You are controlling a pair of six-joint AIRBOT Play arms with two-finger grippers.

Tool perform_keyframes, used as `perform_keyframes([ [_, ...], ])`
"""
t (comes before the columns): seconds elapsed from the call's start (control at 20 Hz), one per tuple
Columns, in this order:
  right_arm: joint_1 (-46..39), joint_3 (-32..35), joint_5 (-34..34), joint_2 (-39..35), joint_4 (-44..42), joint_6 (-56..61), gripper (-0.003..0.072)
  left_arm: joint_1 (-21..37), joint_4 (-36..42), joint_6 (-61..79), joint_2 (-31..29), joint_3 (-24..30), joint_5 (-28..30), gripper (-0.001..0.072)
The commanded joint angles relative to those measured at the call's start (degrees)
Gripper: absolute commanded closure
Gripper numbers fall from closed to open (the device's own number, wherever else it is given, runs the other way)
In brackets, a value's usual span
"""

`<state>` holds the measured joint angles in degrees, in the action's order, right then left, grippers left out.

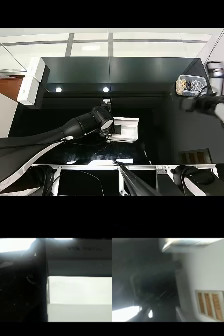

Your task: Fold the box and place the chain.

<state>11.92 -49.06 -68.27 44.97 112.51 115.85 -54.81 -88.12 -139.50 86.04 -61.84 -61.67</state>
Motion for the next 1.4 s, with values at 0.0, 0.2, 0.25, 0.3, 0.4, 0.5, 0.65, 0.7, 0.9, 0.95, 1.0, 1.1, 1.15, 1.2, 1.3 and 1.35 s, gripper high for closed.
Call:
perform_keyframes([
  [0.0, -16.0, 0.3, 15.1, 3.3, 0.1, -2.5, -0.0022, 0.0, 0.1, 0.0, 0.0, 0.0, 0.1, 0.0676],
  [0.2, -24.0, -6.9, 19.8, 17.2, -12.1, -6.7, -0.0020, 0.0, 0.1, 0.0, 0.0, 0.0, 0.1, 0.0676],
  [0.25, -25.0, -10.2, 18.9, 21.5, -14.4, -7.3, -0.0020, 0.0, 0.1, 0.0, 0.0, 0.0, 0.2, 0.0676],
  [0.3, -25.7, -14.1, 17.4, 26.0, -15.7, -7.7, -0.0020, 0.0, 0.1, 0.0, 0.0, 0.0, 0.3, 0.0676],
  [0.4, -26.8, -21.8, 13.6, 33.7, -16.4, -7.6, -0.0021, 0.0, 0.1, 0.0, 0.0, 0.0, 1.2, 0.0676],
  [0.5, -28.0, -28.4, 9.8, 39.3, -16.6, -5.6, -0.0016, 0.0, 0.4, 0.0, 0.0, 0.0, 1.2, 0.0676],
  [0.65, -30.7, -35.4, 8.5, 44.9, -19.9, 1.3, -0.0012, 0.0, 0.6, 0.0, 0.0, 0.0, 1.2, 0.0676],
  [0.7, -31.8, -37.4, 8.2, 46.8, -23.0, 1.6, -0.0011, 0.0, 0.6, 0.0, 0.0, 0.0, 1.2, 0.0676],
  [0.9, -34.0, -40.0, 6.4, 51.1, -28.7, 2.4, 0.0046, 0.0, 1.9, 0.0, 0.0, 0.0, 1.2, 0.0676],
  [0.95, -34.1, -40.0, 6.5, 51.6, -28.2, 2.4, 0.0046, 0.0, 1.9, 0.0, 0.0, 0.0, 1.3, 0.0676],
  [1.0, -34.2, -40.0, 6.6, 51.8, -27.9, 2.4, 0.0046, 0.0, 1.9, 0.0, 0.0, 0.0, 1.4, 0.0676],
  [1.1, -34.3, -40.0, 6.9, 52.4, -28.1, 2.5, 0.0046, 0.0, 1.9, 0.0, 0.0, 0.0, 1.5, 0.0676],
  [1.15, -34.3, -40.0, 6.7, 52.8, -28.1, 2.5, 0.0046, 0.1, 1.9, 0.0, 0.0, 0.0, 1.5, 0.0676],
  [1.2, -34.3, -40.0, 6.4, 53.2, -28.1, 3.0, 0.0046, 0.1, 1.9, 0.0, 0.0, 0.0, 1.4, 0.0676],
  [1.3, -34.3, -40.0, 6.6, 53.7, -27.9, 3.7, 0.0047, 0.1, 1.8, 0.0, 0.0, 0.0, 1.5, 0.0676],
  [1.35, -34.4, -40.0, 6.7, 53.8, -27.8, 4.5, 0.0092, 0.1, 1.8, 0.0, 0.0, 0.0, 1.5, 0.0676],
])
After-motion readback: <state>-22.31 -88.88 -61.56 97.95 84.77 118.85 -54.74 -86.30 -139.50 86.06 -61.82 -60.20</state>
